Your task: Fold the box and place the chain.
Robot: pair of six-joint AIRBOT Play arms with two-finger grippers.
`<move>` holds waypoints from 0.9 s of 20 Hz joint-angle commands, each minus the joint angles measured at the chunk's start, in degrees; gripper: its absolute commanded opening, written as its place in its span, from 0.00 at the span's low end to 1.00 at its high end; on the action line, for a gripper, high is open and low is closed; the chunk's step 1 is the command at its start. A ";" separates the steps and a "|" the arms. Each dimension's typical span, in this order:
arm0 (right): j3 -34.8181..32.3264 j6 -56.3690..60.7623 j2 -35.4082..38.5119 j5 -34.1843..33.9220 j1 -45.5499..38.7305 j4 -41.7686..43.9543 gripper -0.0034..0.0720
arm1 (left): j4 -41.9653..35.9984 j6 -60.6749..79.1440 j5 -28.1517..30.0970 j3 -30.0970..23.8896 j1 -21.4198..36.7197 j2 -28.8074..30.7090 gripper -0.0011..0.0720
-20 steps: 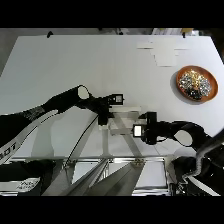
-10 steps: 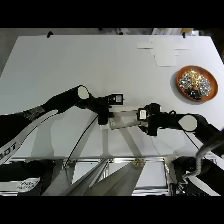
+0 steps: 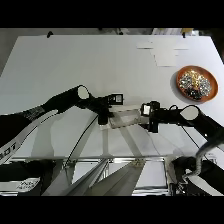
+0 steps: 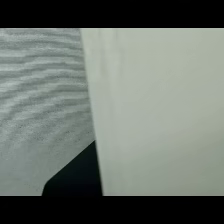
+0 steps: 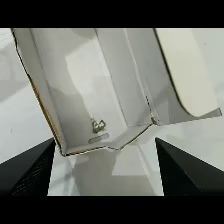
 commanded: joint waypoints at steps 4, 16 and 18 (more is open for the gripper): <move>2.93 -6.95 -6.67 5.57 -2.03 5.64 0.95 | 0.02 0.02 0.00 0.07 -0.02 0.04 0.03; 5.27 -6.29 -15.54 13.18 -1.97 4.68 0.91 | 0.02 0.02 0.00 0.07 -0.04 0.04 0.03; 5.27 -6.43 -15.72 13.05 -1.97 4.68 0.88 | 0.02 0.02 0.00 0.07 -0.04 0.04 0.03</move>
